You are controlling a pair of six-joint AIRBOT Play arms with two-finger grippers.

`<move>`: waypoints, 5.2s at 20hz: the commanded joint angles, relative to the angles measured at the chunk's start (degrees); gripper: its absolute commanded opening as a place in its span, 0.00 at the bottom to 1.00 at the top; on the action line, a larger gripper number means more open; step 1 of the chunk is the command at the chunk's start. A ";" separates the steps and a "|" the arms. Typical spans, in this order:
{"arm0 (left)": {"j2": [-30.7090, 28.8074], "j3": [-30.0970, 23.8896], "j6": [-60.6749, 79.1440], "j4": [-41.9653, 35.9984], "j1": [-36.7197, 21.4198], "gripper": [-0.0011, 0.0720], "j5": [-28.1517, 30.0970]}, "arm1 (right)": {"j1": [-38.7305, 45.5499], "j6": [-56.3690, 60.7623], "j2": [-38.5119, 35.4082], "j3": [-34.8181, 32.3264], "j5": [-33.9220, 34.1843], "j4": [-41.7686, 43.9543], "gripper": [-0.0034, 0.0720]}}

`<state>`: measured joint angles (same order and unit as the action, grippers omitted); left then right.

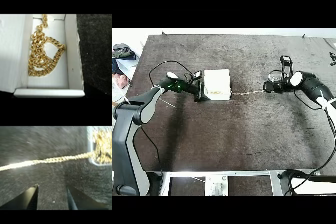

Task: Fold the box and place the chain.

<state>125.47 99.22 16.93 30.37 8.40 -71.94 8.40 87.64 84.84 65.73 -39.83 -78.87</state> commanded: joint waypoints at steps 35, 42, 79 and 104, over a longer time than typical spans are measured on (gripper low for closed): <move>0.02 0.07 0.02 0.00 0.00 0.49 0.02 | -25.27 -26.58 -4.15 7.48 20.52 43.52 0.03; 0.00 0.07 0.02 0.00 0.00 0.48 0.02 | -28.96 -25.92 2.75 7.45 19.93 42.69 0.04; 0.02 0.07 0.02 0.00 0.00 0.49 0.00 | -1.75 -16.96 -1.97 -13.57 15.26 32.35 0.58; 0.00 0.07 0.02 0.00 0.00 0.49 0.02 | -0.44 -14.95 13.49 -1.95 28.48 36.89 0.04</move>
<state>125.47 99.22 16.95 30.35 8.40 -71.94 9.56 73.17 98.19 62.96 -12.36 -42.24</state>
